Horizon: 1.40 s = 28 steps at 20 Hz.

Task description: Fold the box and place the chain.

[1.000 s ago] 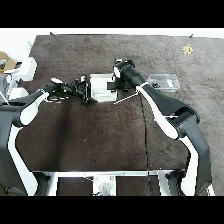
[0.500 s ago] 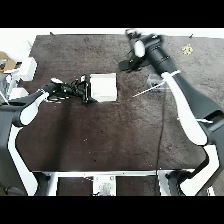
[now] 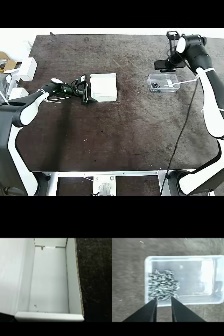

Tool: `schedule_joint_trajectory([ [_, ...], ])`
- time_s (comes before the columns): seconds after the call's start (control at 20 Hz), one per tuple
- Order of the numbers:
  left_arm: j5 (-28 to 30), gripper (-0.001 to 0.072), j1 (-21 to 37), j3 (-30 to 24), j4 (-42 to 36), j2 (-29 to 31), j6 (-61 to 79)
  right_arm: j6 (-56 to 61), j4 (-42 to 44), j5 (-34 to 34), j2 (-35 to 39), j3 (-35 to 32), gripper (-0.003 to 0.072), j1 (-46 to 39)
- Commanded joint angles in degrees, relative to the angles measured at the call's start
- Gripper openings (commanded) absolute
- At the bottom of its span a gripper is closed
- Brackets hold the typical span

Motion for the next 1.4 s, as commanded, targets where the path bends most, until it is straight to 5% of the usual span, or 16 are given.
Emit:
schedule_joint_trajectory([
  [0.0,0.0,0.0224,0.0,0.0,0.0,0.0,0.0,-4.4,7.2,-6.6,-0.2,-5.0,0.0208,-3.6],
  [0.95,0.0,0.0224,0.0,0.0,0.0,0.0,0.0,-7.3,13.9,-8.5,-9.9,-5.1,0.0204,-3.5],
  [1.05,0.0,0.0224,0.0,0.0,0.0,0.0,0.0,-7.3,13.8,-8.4,-9.9,-5.1,0.0005,-3.5],
  [1.35,0.0,0.0224,0.0,0.0,0.0,0.0,0.0,-7.1,12.7,-6.8,-6.6,-5.1,0.0004,-3.5],
])
